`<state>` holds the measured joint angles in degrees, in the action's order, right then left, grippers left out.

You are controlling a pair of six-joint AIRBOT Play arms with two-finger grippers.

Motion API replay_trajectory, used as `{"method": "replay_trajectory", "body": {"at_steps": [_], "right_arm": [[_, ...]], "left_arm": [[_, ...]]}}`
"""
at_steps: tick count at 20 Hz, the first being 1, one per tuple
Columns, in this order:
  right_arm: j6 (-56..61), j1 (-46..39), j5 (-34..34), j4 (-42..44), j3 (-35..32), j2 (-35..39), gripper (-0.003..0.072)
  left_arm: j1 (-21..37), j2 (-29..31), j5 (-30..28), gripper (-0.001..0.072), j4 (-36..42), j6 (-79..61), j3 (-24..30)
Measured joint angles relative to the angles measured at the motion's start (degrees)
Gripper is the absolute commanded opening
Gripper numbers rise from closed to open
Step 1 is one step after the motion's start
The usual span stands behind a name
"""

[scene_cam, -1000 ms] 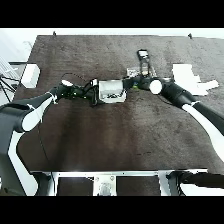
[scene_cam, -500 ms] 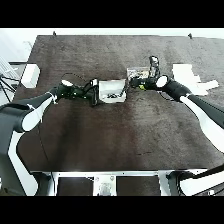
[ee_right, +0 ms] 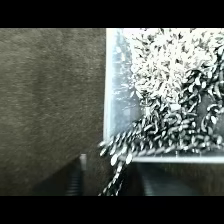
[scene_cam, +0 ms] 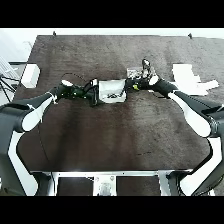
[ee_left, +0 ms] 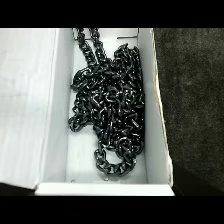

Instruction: Fold the box and place the chain.

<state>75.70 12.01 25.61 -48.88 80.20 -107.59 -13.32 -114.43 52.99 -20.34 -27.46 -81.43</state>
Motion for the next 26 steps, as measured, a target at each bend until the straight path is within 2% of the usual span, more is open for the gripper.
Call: {"method": "replay_trajectory", "body": {"at_steps": [3,6,10,15,26], "right_arm": [[-1.6,0.0,-1.2,0.3,1.2,-1.5,0.0005],[-4.5,0.0,-2.7,0.3,1.7,-1.8,0.0005],[-6.7,-0.3,-0.8,0.1,1.9,0.7,0.0003],[-8.4,0.2,2.8,-0.9,1.7,8.5,0.0003],[-8.8,1.4,13.2,-9.8,1.7,26.3,0.0003]], "left_arm": [[0.0,0.0,0.0,0.0418,0.0,0.0,0.0],[0.0,0.0,0.0,0.0418,0.0,0.0,0.0],[0.0,0.0,0.0,0.0418,0.0,0.0,0.0],[0.0,0.0,0.0,0.0418,0.0,0.0,0.0],[0.0,0.0,0.0,0.0418,0.0,0.0,0.0]]}}
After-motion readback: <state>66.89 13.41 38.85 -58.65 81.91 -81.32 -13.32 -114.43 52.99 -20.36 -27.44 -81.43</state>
